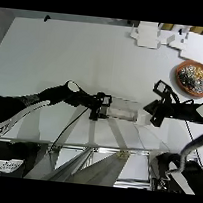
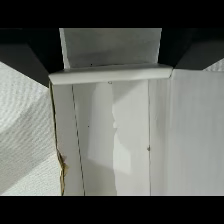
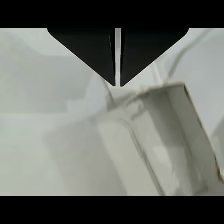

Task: Fold the box and place the chain.

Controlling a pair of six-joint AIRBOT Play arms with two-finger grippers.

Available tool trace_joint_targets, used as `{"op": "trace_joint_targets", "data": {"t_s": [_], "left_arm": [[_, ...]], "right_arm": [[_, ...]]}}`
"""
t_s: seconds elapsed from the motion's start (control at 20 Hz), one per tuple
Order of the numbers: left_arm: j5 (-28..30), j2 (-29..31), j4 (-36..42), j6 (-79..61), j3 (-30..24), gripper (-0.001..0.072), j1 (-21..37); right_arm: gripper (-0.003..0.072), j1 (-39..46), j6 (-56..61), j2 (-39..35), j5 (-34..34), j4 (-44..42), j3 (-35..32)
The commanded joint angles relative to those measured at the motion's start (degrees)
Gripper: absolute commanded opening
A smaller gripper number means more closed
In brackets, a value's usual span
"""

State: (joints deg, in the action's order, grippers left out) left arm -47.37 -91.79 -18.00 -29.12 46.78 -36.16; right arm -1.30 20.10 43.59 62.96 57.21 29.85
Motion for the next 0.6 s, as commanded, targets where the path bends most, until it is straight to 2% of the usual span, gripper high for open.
{"op": "trace_joint_targets", "data": {"t_s": [0.0,0.05,0.15,0.4,0.55], "left_arm": [[0.0,0.0,0.0,0.0,0.0,0.0136,0.0],[0.0,0.0,0.0,0.0,0.0,0.0136,0.0],[0.0,0.0,0.0,0.0,0.0,0.0136,0.0],[0.0,0.0,0.0,0.0,0.0,0.0136,0.0],[0.0,0.0,0.0,0.0,0.0,0.0136,0.0]], "right_arm": [[0.0066,-0.1,-4.1,-1.1,5.1,6.3,0.2],[0.0072,-0.1,-6.0,-1.1,5.0,5.3,-0.1],[0.0204,-0.1,-9.0,-0.9,4.9,3.8,-1.4],[0.0205,-0.1,-10.3,-0.6,5.2,2.8,-4.4],[0.0203,-0.1,-17.2,0.0,1.9,1.4,-4.4]]}}
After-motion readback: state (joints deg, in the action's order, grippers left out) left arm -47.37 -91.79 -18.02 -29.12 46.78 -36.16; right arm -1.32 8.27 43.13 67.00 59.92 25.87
